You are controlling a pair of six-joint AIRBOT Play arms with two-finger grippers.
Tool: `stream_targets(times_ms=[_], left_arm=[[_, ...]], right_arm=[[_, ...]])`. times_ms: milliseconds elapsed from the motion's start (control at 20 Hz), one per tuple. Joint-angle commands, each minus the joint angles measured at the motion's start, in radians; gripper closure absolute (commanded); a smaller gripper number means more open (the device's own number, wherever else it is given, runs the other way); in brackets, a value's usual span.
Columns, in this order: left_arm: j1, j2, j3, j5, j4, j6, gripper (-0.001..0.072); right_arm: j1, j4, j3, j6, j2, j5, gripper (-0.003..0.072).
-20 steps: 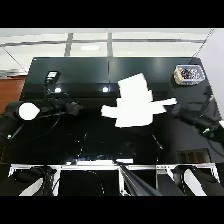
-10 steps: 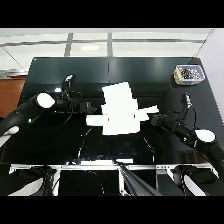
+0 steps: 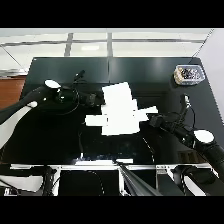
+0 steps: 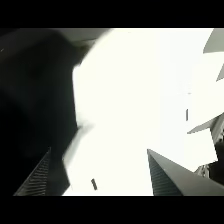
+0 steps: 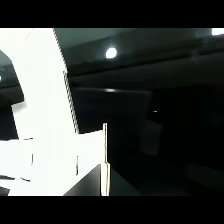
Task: Fold the box and place the chain.
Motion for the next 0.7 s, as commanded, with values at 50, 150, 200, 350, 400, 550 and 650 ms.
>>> stream_targets(times_ms=[50,150,200,350,400,550,650], left_arm=[[-0.011,-0.163,0.132,-0.222,-0.097,0.119,0.0004],[-0.011,-0.212,0.173,-0.307,-0.093,0.119,0.0004],[-0.011,-0.231,0.185,-0.354,-0.093,0.121,0.0005],[-0.011,-0.240,0.188,-0.478,-0.034,0.212,0.0044],[-0.011,-0.240,0.188,-0.494,0.003,0.214,0.0102],[-0.011,-0.240,0.189,-0.505,0.030,0.241,0.0230],[-0.011,-0.240,0.189,-0.494,0.036,0.259,0.0312]], right_arm=[[0.001,-0.001,0.000,0.006,0.001,0.078,0.0676],[0.001,-0.001,0.000,0.007,0.001,0.083,0.0676],[0.001,-0.001,0.000,0.006,0.001,0.080,0.0675],[0.001,-0.001,0.000,0.007,0.001,0.074,0.0676],[0.001,-0.001,0.000,0.007,0.001,0.073,0.0675],[0.001,-0.007,0.000,0.007,0.001,0.072,0.0676],[0.001,-0.016,0.000,0.007,0.001,0.072,0.0675]])
